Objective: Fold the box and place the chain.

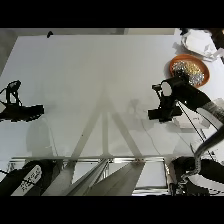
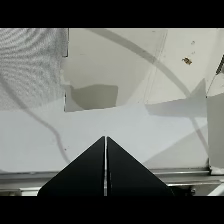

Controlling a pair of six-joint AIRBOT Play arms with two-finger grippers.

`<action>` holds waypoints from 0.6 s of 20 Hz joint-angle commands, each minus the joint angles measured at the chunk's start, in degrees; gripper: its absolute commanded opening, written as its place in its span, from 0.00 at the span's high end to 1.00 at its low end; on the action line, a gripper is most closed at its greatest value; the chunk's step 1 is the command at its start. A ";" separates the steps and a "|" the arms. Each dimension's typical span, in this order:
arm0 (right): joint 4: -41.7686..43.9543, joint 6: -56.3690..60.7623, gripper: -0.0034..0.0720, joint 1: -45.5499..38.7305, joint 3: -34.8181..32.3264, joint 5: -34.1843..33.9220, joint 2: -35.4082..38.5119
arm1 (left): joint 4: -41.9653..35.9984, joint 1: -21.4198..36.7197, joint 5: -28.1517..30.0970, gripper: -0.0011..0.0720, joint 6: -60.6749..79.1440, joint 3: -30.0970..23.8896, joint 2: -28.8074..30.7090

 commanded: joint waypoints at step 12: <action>-0.59 0.02 0.93 0.07 -0.02 -5.66 0.04 | 0.00 0.04 0.00 0.97 0.02 -0.04 -0.04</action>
